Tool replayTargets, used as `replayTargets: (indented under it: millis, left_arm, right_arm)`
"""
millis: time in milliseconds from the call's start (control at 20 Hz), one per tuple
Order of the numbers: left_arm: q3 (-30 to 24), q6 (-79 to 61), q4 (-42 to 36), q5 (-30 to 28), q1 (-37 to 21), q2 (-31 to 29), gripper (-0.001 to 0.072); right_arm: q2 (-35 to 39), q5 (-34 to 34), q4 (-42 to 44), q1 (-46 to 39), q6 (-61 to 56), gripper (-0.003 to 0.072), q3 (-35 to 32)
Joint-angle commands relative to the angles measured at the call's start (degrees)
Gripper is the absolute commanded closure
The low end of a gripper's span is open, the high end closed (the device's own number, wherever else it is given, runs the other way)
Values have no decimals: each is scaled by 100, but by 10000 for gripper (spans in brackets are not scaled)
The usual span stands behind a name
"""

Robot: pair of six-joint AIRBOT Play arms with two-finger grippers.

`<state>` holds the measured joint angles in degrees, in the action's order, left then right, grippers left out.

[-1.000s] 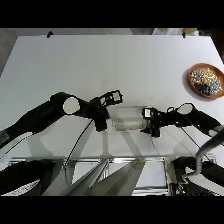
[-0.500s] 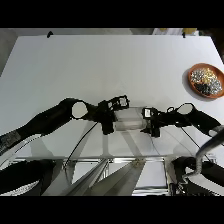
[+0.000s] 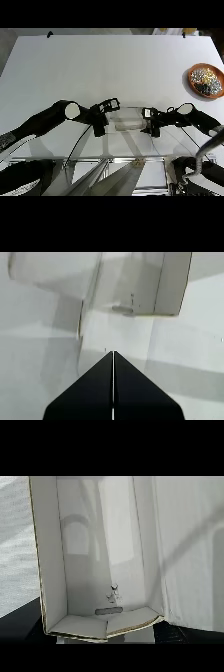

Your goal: Fold the box and place the chain.

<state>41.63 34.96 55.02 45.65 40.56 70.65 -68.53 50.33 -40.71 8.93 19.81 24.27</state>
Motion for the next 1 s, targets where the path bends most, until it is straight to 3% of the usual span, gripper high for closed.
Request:
replayTargets:
  millis: [0, 200, 300, 350, 400, 500, 700, 950]
  left_arm:
    - [-273, -210, 4, -48, -175, -114, 698]
    - [-293, -925, -57, -214, -175, -101, 664]
    - [-293, -1276, -59, -267, -173, -59, 545]
    - [-293, -1478, -59, -280, -166, -24, 543]
    - [-293, -1718, -61, -297, -164, 15, 488]
    - [-293, -1998, -57, -468, -151, 90, 296]
    - [-293, -2236, -111, -925, -146, 105, 286]
    - [-293, -2986, -444, -942, 42, 170, 292]
  right_arm:
    - [4, 2, 2, 0, -4, 270, 2]
    - [2, 0, 0, 0, -2, 270, 2]
    - [2, 2, 0, 0, -4, 270, 0]
    - [2, 0, 2, -2, -2, 270, 0]
    - [4, 0, 2, 0, -2, 270, 0]
    - [2, 0, 2, 0, -4, 270, 0]
    - [4, 0, 2, 0, -4, 270, 0]
    - [2, 0, 2, -2, -4, 270, 0]
